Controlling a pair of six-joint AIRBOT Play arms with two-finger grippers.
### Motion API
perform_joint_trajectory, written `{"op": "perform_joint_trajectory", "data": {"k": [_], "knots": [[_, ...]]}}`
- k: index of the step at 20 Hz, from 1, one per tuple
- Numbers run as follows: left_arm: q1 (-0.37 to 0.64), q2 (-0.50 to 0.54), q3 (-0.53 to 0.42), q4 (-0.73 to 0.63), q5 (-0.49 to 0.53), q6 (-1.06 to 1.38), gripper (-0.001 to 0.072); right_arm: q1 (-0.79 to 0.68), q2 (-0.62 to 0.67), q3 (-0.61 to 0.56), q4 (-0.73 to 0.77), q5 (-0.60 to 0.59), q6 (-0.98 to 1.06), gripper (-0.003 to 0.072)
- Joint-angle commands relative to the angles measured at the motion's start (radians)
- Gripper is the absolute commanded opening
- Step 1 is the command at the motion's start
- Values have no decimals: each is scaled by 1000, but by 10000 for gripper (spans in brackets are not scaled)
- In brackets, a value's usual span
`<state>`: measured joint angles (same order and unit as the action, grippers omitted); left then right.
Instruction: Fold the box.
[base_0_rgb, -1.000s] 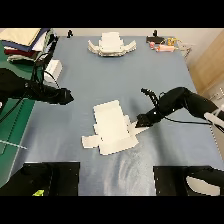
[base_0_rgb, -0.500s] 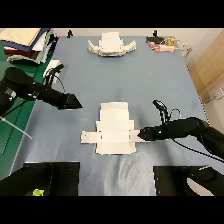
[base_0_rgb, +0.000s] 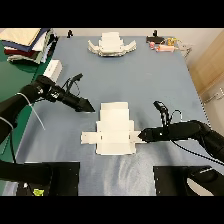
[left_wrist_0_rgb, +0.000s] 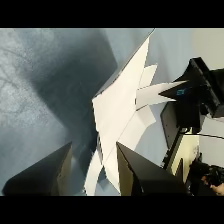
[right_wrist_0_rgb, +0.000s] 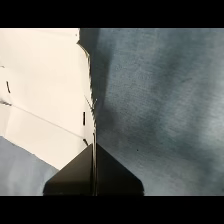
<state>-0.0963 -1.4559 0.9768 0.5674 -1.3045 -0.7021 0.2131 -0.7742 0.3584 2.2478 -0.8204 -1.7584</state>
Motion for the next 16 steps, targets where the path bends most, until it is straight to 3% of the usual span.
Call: {"op": "perform_joint_trajectory", "data": {"k": [1, 5, 9, 11, 14, 15, 16], "knots": [[-72, -109, 84, -15, 17, 58, 422, 1, 2, -1, 0, 3, -40, 4], [-151, -196, 184, 20, 10, 59, 421, 1, 2, -1, 0, 3, -41, 3], [-198, -225, 209, 40, -42, 94, 415, 1, 2, -1, -1, 3, -41, 4], [-208, -225, 209, 68, -80, 120, 200, 1, 1, -1, -2, 3, -41, 3], [-214, -225, 209, 65, -102, 143, 174, 1, 1, -1, -3, 3, -41, 4], [-216, -225, 209, 65, -109, 148, 139, 1, 1, -1, -3, 3, -41, 3], [-218, -225, 209, 64, -126, 166, 60, 1, 1, -1, -3, 3, -41, 4]]}}
